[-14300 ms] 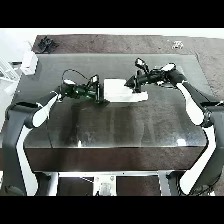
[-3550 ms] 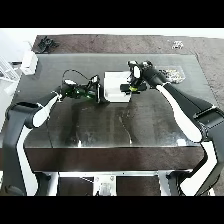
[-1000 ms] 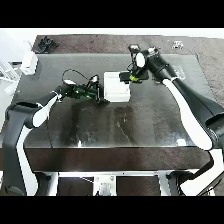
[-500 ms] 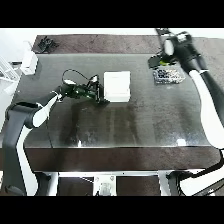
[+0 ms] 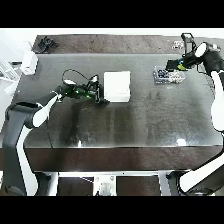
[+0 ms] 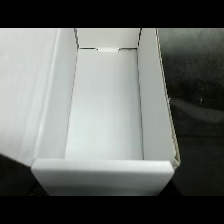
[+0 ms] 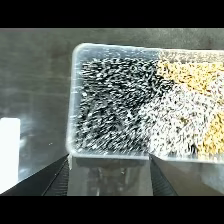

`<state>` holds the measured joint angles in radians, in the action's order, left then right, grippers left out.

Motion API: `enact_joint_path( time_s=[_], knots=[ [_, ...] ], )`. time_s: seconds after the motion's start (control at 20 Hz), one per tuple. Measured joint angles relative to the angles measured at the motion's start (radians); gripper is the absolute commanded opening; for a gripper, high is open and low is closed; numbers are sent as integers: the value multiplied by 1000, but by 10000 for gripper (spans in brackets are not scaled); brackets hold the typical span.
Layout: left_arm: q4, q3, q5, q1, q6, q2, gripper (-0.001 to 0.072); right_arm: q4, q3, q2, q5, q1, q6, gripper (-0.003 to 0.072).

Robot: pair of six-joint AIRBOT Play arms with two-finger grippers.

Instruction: Fold the box and place the chain.

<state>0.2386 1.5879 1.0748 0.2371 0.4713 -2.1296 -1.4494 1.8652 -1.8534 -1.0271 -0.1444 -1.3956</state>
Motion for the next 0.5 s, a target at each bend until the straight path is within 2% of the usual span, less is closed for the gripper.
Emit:
enact_joint_path(
  time_s=[0.25, 0.5],
  knots=[
    [0, 0, 0, 0, 0, 0, 477, 69, 37, -99, 23, -26, 69, 572],
    [0, 0, 0, 0, 0, 0, 477, 113, 45, -136, 29, -26, 91, 566]
  ],
)
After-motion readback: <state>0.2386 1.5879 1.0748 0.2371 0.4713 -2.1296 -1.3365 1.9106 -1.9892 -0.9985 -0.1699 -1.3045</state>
